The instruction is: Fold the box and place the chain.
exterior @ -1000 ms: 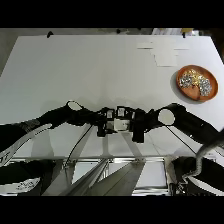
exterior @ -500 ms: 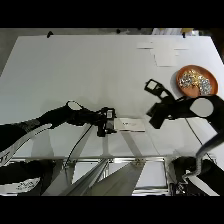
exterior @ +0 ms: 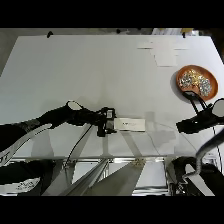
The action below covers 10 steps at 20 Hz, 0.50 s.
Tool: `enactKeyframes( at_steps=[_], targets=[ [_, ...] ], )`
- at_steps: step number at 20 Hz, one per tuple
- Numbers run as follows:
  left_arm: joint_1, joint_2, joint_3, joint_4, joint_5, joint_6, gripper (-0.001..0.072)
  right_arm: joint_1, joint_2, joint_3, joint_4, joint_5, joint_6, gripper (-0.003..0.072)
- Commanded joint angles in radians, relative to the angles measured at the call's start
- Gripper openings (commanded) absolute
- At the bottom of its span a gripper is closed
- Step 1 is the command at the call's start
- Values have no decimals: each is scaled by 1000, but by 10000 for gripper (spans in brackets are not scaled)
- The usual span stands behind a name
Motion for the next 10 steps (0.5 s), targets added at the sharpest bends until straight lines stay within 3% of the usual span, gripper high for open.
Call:
enactKeyframes(
  at_steps=[1,10],
  targets=[
    [1,0,1,0,0,0,212,-63,1,-23,-21,21,61,16],
    [1,0,1,0,0,0,212,-63,1,-22,43,15,78,16]
  ],
)
